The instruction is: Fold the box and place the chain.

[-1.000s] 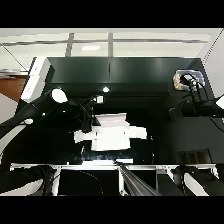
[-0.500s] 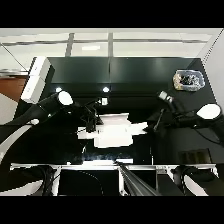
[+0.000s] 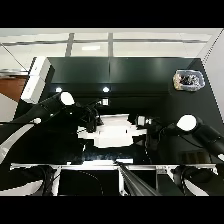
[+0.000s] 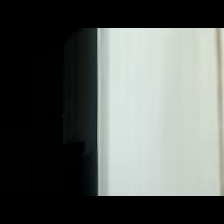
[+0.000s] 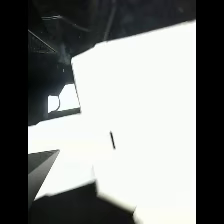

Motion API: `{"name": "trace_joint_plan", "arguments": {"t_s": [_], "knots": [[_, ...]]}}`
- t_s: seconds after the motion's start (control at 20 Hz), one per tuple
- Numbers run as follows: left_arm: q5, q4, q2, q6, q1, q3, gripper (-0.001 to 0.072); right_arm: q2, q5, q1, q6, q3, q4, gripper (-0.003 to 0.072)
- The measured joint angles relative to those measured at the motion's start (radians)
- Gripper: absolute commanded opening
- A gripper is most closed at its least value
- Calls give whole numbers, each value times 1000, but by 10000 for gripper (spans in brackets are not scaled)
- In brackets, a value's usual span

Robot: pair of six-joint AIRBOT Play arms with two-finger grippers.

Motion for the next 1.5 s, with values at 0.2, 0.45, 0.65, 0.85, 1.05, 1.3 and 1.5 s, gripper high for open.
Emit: {"name": "trace_joint_plan", "arguments": {"t_s": [0.2,0.45,0.65,0.85,1.05,1.3,1.5], "knots": [[0,4,-1,0,0,1,30,-39,-55,88,-73,-8,-16,705],[1,6,-1,0,0,1,30,-84,-152,184,-114,-12,-8,705],[1,7,-1,1,0,1,30,-100,-248,228,-119,-13,72,705],[-6,8,0,0,0,2,30,-96,-328,234,-55,-13,101,705],[-8,8,3,0,0,2,30,-53,-344,232,9,-11,82,704],[-7,9,7,3,-10,2,29,2,-355,210,95,-11,19,705],[11,14,12,43,-43,2,29,13,-393,192,132,-11,13,705]]}}
